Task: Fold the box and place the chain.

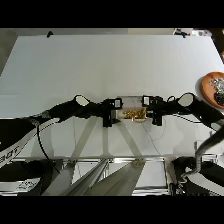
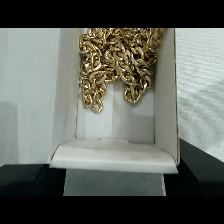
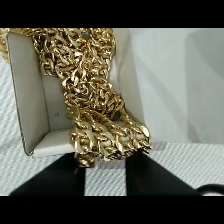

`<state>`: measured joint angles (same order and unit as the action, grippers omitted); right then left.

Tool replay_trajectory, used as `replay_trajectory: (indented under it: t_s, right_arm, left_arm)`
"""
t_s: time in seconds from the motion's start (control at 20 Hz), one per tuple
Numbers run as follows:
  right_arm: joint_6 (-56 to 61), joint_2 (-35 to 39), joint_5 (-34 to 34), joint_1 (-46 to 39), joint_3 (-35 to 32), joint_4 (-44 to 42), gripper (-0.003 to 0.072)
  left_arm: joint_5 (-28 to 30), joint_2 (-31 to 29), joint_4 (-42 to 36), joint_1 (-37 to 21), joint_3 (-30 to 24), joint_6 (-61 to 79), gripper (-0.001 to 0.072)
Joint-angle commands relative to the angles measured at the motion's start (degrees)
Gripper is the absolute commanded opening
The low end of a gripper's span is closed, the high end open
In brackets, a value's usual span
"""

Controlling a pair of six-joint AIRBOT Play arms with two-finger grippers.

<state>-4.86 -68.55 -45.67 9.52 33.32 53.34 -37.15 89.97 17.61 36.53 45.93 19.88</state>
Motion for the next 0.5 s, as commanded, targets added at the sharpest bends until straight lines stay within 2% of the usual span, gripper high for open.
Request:
replay_trajectory:
  t_s: [0.0,0.05,0.1,0.45]
  right_arm:
    - [-0.13,-0.02,0.37,0.04,-0.15,-0.26,0.0118]
    - [-0.13,-0.02,0.55,0.04,-0.13,-0.24,0.0050]
    - [-0.11,-0.02,0.92,0.04,-0.13,-0.22,0.0014]
    - [0.11,3.72,2.95,0.04,-0.13,0.81,0.0013]
  left_arm:
    - [0.00,-0.04,0.02,0.00,0.00,0.00,0.0497]
    - [0.00,-0.04,0.02,0.00,0.00,0.00,0.0497]
    - [0.00,-0.04,0.02,0.00,0.00,0.00,0.0497]
    - [0.00,-0.04,0.02,0.00,0.00,0.00,0.0497]
